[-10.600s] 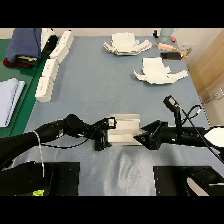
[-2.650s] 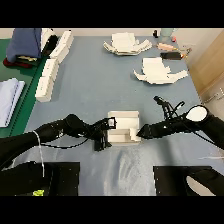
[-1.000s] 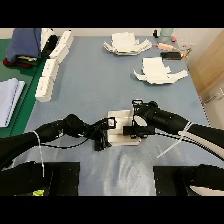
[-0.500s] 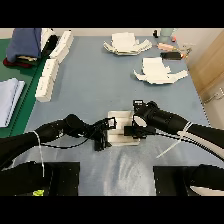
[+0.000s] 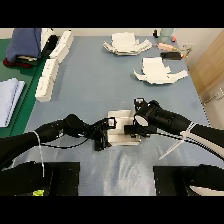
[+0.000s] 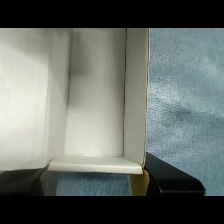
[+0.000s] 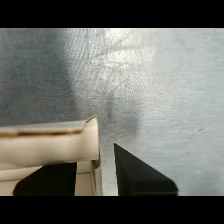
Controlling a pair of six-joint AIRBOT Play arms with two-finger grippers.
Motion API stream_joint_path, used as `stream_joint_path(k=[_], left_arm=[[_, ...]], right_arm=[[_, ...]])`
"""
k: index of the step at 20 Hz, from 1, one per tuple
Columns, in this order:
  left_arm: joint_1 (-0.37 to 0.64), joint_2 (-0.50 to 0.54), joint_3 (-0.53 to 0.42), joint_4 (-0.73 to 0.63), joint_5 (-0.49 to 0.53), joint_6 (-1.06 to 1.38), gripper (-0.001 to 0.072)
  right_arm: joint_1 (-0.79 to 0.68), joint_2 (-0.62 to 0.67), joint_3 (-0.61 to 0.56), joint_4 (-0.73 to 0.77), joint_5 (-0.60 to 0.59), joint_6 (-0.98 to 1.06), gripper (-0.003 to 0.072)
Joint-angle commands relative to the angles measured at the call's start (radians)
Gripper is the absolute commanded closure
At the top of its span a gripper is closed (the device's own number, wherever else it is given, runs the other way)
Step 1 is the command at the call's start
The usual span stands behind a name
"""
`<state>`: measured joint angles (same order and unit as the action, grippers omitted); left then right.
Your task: Fold the box.
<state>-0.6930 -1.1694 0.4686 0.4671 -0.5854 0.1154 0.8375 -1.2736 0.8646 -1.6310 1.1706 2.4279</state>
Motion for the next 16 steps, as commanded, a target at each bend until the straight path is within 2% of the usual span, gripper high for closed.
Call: stream_joint_path(k=[1, 16], left_arm=[[0.001, 0.000, 0.000, 0.000, 0.000, -0.001, 0.0219], [0.003, 0.010, 0.008, 0.004, 0.044, 0.108, 0.0219]], right_arm=[[0.000, 0.006, 0.006, 0.023, 0.011, -0.002, 0.0324], [0.000, 0.136, 0.011, 0.012, 0.026, -0.002, 0.0324]])
